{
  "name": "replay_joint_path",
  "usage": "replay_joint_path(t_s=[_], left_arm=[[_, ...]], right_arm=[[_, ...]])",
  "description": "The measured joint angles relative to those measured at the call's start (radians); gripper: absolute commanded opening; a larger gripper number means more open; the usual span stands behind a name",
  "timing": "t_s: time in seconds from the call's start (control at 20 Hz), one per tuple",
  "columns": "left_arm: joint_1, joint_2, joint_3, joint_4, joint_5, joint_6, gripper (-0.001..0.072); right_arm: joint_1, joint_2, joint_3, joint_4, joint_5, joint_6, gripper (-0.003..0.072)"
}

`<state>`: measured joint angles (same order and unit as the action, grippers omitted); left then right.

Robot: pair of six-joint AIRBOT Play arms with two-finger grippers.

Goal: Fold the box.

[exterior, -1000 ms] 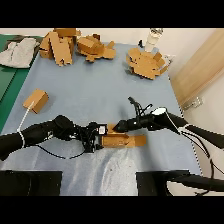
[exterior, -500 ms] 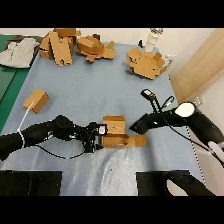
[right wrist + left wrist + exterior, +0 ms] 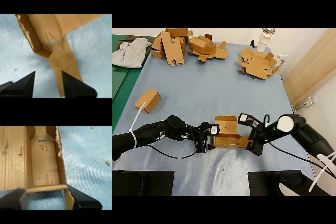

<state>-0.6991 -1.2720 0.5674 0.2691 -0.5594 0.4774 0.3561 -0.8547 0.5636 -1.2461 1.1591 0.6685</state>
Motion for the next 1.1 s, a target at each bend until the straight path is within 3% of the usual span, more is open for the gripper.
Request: replay_joint_path(t_s=[0.2,0.25,0.35,0.4,0.55,0.8,0.85,0.95,1.0,1.05,1.1], left_arm=[[0.000,0.000,0.000,0.000,0.000,0.000,0.0465],[0.000,0.000,0.000,0.000,0.000,0.000,0.0465],[0.000,0.000,0.000,0.000,0.000,0.000,0.0465],[0.000,0.000,0.000,0.000,0.000,0.000,0.0465],[0.000,0.000,0.000,0.000,0.000,0.000,0.0465],[0.000,0.000,0.000,0.000,0.000,0.000,0.0465],[0.000,0.000,0.000,0.000,0.000,0.000,0.0465],[0.000,0.000,0.000,0.000,0.000,0.000,0.0465],[0.000,0.000,0.000,0.000,0.000,0.000,0.0465],[0.000,0.000,0.000,0.001,0.000,0.002,0.0465],[0.000,0.000,0.000,0.000,0.000,0.001,0.0465]], right_arm=[[0.070,-0.043,-0.018,-0.017,-0.185,-0.012,0.0533],[0.079,-0.054,-0.020,-0.016,-0.210,-0.012,0.0502],[0.098,-0.073,-0.022,-0.011,-0.239,-0.014,0.0256],[0.109,-0.080,-0.023,-0.006,-0.246,-0.015,0.0170],[0.142,-0.091,-0.024,0.006,-0.253,-0.015,0.0040],[0.177,-0.104,-0.024,0.030,-0.272,-0.014,0.0050],[0.179,-0.109,-0.024,0.041,-0.278,-0.014,0.0116],[0.183,-0.124,-0.024,0.069,-0.287,-0.014,0.0131],[0.184,-0.132,-0.024,0.087,-0.292,-0.014,0.0249],[0.185,-0.139,-0.024,0.101,-0.298,-0.016,0.0313],[0.185,-0.145,-0.024,0.113,-0.301,-0.016,0.0312]])
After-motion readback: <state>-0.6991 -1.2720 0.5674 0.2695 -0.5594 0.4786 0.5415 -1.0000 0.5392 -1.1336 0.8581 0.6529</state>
